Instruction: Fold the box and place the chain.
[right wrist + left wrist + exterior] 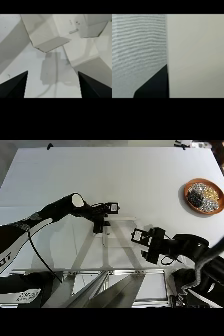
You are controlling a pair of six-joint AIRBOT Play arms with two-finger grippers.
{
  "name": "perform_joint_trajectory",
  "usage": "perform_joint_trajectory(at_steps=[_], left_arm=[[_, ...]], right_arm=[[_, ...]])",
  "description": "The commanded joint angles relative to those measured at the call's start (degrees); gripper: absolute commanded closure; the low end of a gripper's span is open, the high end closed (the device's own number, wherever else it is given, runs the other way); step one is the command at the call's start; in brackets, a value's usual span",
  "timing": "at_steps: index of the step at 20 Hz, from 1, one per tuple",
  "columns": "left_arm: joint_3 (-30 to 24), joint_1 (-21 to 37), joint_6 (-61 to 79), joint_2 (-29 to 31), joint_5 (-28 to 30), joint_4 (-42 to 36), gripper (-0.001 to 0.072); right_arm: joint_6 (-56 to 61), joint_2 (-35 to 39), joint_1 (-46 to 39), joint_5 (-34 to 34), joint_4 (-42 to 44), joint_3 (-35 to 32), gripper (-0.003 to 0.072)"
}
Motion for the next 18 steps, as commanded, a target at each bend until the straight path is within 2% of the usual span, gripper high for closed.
perform_joint_trajectory(at_steps=[1,3,7,11,18], left_arm=[[0.0,0.0,0.0,0.0,0.0,0.0,0.0698],[0.0,0.0,0.0,0.0,0.0,0.0,0.0698],[0.0,0.0,0.0,0.0,0.0,0.0,0.0698],[0.0,0.0,0.0,0.0,0.0,0.0,0.0698],[0.0,0.0,0.0,0.0,0.0,0.0,0.0698]], right_arm=[[-0.2,-0.3,2.4,-5.7,0.7,-3.6,-0.0034],[-4.7,-0.6,3.9,-8.5,0.7,-5.1,-0.0034],[-4.6,-5.4,4.0,-15.5,2.7,-6.4,-0.0026],[-4.6,-9.9,4.0,-25.7,4.6,-6.4,-0.0019],[-4.6,-9.9,-0.9,-26.3,4.5,-5.9,0.0014]])
